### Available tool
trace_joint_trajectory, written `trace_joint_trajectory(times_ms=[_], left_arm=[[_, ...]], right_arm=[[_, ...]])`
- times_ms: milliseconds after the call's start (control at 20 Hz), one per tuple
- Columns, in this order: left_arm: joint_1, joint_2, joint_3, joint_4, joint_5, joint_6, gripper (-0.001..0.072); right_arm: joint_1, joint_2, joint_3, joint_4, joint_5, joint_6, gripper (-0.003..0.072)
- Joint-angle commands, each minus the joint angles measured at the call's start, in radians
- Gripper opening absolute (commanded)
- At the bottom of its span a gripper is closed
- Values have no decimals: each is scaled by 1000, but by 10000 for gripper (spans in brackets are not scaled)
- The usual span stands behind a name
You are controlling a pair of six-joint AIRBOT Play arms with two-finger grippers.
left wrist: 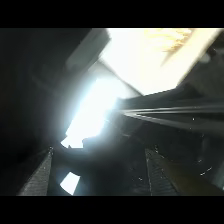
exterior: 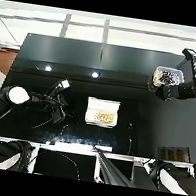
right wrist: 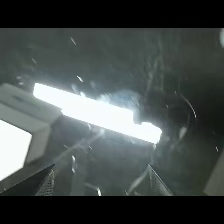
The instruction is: Fold the box and place the chain.
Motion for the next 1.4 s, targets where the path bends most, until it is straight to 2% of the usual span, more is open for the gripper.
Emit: trace_joint_trajectory(times_ms=[0,150,500,700,900,1100,1350], left_arm=[[1,-24,0,-142,11,515,711],[0,-78,0,-348,62,709,711],[0,-213,1,-486,42,859,689],[0,-257,1,-485,44,859,690],[-9,-260,1,-483,45,858,712],[-58,-295,1,-483,47,858,711],[-55,-310,1,-488,46,858,712]], right_arm=[[0,0,-35,-43,-40,29,703],[1,0,-72,-39,-27,40,704],[1,0,-108,-20,-9,27,704],[1,0,-108,14,27,9,704],[1,0,-108,19,53,9,703],[1,0,-108,35,55,8,704],[1,0,-108,35,55,8,704]])
